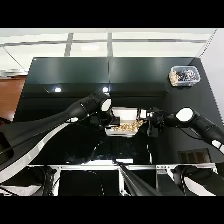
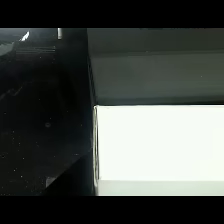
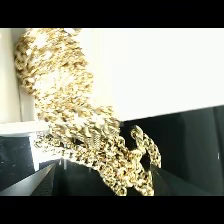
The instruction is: Fold the box and place the chain.
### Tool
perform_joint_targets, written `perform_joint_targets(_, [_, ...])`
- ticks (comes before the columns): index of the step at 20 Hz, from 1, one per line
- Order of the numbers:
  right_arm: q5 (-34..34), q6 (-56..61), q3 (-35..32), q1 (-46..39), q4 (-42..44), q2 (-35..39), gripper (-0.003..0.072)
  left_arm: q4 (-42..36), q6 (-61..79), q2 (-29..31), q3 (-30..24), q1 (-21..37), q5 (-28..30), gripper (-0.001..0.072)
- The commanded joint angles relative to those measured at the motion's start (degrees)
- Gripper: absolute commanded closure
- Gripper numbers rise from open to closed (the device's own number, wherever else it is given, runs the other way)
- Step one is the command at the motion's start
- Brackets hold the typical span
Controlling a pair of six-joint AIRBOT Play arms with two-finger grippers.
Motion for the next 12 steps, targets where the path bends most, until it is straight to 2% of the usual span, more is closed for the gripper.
perform_joint_targets(1, [-1.4,-5.8,0.4,-0.1,0.7,-2.5,-0.0016,0.0,0.0,0.0,0.0,0.0,0.0,0.0681])
perform_joint_targets(8, [-4.4,-7.0,0.8,-2.4,2.3,-5.8,-0.0016,-0.2,0.0,0.0,0.0,0.0,0.0,0.0681])
perform_joint_targets(12, [-4.4,-7.0,0.8,-3.3,10.1,-7.6,-0.0016,-0.2,0.0,0.0,0.0,0.0,0.0,0.0681])
